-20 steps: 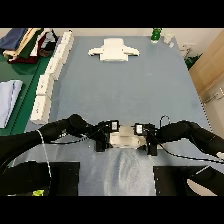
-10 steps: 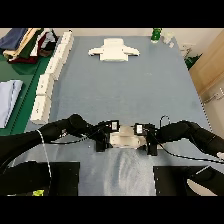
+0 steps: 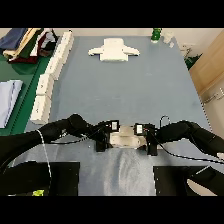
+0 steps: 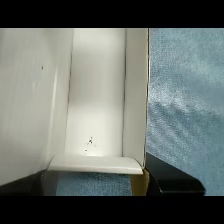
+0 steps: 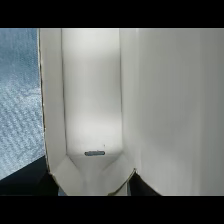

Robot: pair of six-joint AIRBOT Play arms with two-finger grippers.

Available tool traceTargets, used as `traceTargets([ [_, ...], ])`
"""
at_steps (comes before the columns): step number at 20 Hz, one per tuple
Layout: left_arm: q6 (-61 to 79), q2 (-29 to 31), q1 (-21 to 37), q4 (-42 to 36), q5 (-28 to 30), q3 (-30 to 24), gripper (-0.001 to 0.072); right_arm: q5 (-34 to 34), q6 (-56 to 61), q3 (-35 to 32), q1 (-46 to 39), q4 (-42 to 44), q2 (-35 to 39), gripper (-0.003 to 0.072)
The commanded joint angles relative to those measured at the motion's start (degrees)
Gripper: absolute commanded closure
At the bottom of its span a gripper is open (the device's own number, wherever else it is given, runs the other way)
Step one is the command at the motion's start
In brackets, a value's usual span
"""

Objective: Fold the box.

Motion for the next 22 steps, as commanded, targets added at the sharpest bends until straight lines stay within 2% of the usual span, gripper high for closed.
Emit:
traceTargets([
  [1, 0.0, 0.0, 0.0, 0.0, 0.0, 0.0, 0.0187, 2.2, 0.0, 0.1, 0.0, 0.1, 0.0, 0.0177],
  [8, -0.1, 0.0, 0.0, 0.0, 0.1, 0.0, 0.0187, 1.2, 0.1, 0.1, 0.0, -0.1, 0.0, 0.0159],
  [10, -0.1, 0.0, 0.0, 0.0, 0.1, 0.0, 0.0187, 2.0, 0.3, 0.1, 0.0, -0.4, 0.0, -0.0033],
  [13, -0.1, 0.0, 0.0, 0.1, 0.1, 0.0, 0.0187, 2.0, 4.0, 0.1, 0.0, -1.1, 0.0, -0.0033],
  [17, -0.2, 0.0, 0.0, 0.0, 0.2, 0.0, 0.0187, 0.4, 15.0, 1.6, 0.0, -10.6, 2.3, -0.0033],
  [22, -1.0, 0.0, 0.0, -1.0, 1.7, 0.0, 0.0187, -8.8, 30.7, 6.3, 0.0, -21.3, 7.9, -0.0033],
])
